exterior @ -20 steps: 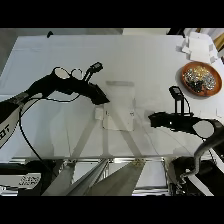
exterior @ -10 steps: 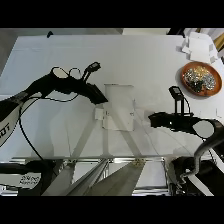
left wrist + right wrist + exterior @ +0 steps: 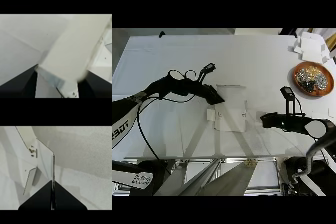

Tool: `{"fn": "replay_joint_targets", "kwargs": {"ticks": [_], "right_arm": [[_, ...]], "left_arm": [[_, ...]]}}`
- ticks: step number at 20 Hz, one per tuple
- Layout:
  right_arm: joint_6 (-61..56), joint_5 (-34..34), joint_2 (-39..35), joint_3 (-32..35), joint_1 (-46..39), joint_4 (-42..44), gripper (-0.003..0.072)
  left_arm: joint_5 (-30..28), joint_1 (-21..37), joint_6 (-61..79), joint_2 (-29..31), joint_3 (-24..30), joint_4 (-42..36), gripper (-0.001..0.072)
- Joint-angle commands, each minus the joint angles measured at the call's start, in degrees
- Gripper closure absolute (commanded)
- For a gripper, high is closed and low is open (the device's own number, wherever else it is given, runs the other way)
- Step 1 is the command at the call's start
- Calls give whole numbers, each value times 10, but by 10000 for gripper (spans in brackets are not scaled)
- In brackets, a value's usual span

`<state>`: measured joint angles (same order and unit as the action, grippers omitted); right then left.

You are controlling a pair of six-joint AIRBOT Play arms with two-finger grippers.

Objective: Fold the box and place the chain.

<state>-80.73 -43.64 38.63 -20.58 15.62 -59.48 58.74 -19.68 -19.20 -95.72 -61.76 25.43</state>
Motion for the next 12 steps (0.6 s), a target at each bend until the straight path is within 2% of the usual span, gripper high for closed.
{"fn": "replay_joint_targets", "kwargs": {"ticks": [1, 5, 6, 7, 10, 12], "right_arm": [[0, -3, 0, 0, 0, 0, 672], [0, -2, 0, 0, 0, 0, 672], [0, -2, 0, 0, 0, 0, 672], [0, -2, 0, 0, 0, 0, 672], [0, -1, 0, 0, 0, 0, 671], [0, -1, 0, 0, 0, 0, 671]], "left_arm": [[24, -1, 24, -13, 0, -32, 209], [84, -1, 25, -25, 0, -26, 236], [97, -1, 29, -25, 0, -21, 281], [108, -1, 35, -25, 0, -20, 289], [117, -1, 54, -25, 0, -23, 450], [117, -1, 78, -25, 0, -33, 499]]}}
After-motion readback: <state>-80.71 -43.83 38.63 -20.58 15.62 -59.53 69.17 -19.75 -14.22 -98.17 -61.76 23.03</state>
